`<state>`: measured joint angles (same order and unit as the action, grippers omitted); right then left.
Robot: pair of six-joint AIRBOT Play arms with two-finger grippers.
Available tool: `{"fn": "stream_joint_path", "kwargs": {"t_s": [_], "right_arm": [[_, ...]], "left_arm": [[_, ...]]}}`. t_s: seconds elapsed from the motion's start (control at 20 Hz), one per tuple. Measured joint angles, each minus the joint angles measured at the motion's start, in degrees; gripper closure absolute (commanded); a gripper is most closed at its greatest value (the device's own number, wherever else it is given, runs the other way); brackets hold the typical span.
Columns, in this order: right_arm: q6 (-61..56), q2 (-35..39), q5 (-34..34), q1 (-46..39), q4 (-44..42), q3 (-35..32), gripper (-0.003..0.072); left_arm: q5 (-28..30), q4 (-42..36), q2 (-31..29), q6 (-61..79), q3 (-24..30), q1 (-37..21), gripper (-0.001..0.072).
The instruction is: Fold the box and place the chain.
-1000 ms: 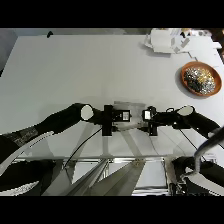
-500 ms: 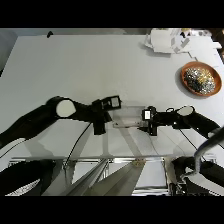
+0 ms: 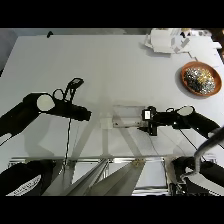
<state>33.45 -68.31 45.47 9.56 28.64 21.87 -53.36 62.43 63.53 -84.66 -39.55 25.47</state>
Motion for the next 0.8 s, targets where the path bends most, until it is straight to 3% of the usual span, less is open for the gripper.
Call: {"fn": "stream_joint_path", "kwargs": {"t_s": [0.35, 0.8], "right_arm": [[0.0, 0.0, 0.0, 0.0, 0.0, 0.0, 0.0271], [0.0, 0.0, 0.0, 0.0, 0.0, 0.0, 0.0271]], "left_arm": [[4.2, -10.2, 9.8, -4.0, 0.9, 0.3, 0.0702], [5.1, -15.8, 14.7, -0.5, 0.9, 3.3, 0.0702]]}}
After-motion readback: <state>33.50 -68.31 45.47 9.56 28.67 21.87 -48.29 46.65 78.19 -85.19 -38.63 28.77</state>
